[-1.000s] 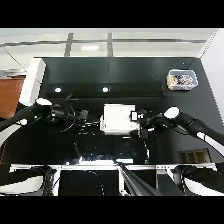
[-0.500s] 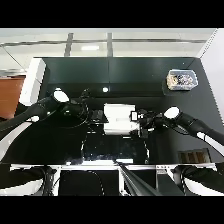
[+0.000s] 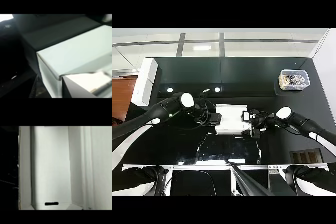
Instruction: Fold the box and place the chain.
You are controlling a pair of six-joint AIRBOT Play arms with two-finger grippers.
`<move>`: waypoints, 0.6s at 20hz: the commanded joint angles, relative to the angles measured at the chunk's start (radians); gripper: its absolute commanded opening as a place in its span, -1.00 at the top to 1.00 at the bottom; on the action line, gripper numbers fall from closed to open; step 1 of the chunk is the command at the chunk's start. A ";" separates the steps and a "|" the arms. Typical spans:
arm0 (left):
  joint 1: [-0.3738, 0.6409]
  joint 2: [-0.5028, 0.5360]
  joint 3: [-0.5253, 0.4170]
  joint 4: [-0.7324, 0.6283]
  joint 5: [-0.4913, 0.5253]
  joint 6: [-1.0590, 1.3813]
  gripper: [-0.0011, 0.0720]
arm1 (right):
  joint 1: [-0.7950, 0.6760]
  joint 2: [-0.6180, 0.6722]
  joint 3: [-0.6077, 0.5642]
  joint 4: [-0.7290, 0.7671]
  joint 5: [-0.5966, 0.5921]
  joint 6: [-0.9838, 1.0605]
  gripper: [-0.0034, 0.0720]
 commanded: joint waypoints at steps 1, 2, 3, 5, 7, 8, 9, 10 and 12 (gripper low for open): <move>-0.080 -0.005 0.060 0.233 -0.037 -0.304 0.03 | 0.000 0.001 0.000 0.000 0.000 0.000 0.57; -0.098 -0.013 0.076 0.267 -0.066 -0.364 0.03 | 0.000 0.001 0.000 0.000 0.000 0.000 0.57; -0.117 -0.025 0.095 0.294 -0.096 -0.407 0.03 | 0.001 0.001 0.000 0.000 0.000 0.000 0.57; -0.154 -0.049 0.131 0.335 -0.129 -0.477 0.03 | 0.001 0.001 0.000 0.000 0.001 0.000 0.57; -0.186 -0.070 0.156 0.350 -0.128 -0.544 0.03 | 0.000 0.001 0.000 0.000 0.001 0.000 0.58; -0.200 -0.081 0.166 0.350 -0.122 -0.563 0.03 | 0.001 0.001 0.000 0.000 0.001 0.000 0.57; -0.211 -0.092 0.177 0.356 -0.123 -0.578 0.03 | 0.000 0.001 0.000 0.000 0.001 0.000 0.57; -0.221 -0.101 0.188 0.362 -0.130 -0.578 0.03 | 0.000 0.001 0.000 0.000 0.001 0.000 0.57; -0.230 -0.123 0.209 0.377 -0.159 -0.583 0.03 | 0.000 0.001 0.000 0.000 0.001 0.000 0.57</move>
